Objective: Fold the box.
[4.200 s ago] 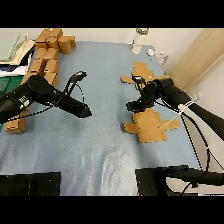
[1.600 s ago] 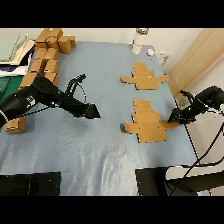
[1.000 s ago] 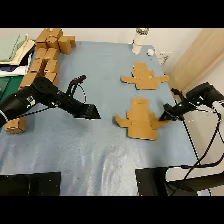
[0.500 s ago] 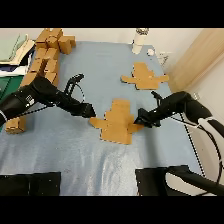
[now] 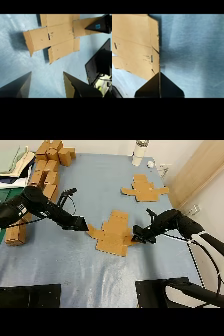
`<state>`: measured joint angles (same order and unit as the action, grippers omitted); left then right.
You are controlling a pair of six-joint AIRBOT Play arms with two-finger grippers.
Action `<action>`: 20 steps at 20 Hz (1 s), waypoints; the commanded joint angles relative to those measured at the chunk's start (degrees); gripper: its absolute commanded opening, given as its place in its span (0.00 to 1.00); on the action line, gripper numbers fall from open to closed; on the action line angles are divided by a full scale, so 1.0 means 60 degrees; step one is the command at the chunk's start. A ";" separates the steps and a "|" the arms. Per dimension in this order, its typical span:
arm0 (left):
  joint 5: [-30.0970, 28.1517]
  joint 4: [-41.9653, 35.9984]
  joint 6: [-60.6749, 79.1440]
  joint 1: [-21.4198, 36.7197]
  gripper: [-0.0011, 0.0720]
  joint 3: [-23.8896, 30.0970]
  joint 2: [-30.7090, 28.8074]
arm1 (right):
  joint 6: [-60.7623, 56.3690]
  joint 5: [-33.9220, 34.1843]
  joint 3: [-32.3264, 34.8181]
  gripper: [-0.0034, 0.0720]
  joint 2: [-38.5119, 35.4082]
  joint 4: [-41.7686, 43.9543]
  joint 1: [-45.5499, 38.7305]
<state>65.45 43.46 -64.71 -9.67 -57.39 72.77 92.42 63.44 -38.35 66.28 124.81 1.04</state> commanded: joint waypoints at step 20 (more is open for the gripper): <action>0.0164 -0.2779 0.2656 0.1424 0.86 -0.0193 0.3541 | 0.2579 -0.1220 0.0346 0.05 -0.1676 -0.1078 0.3956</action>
<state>67.20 27.33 -49.74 -1.15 -58.52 92.07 107.94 56.12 -36.29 56.40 118.91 24.23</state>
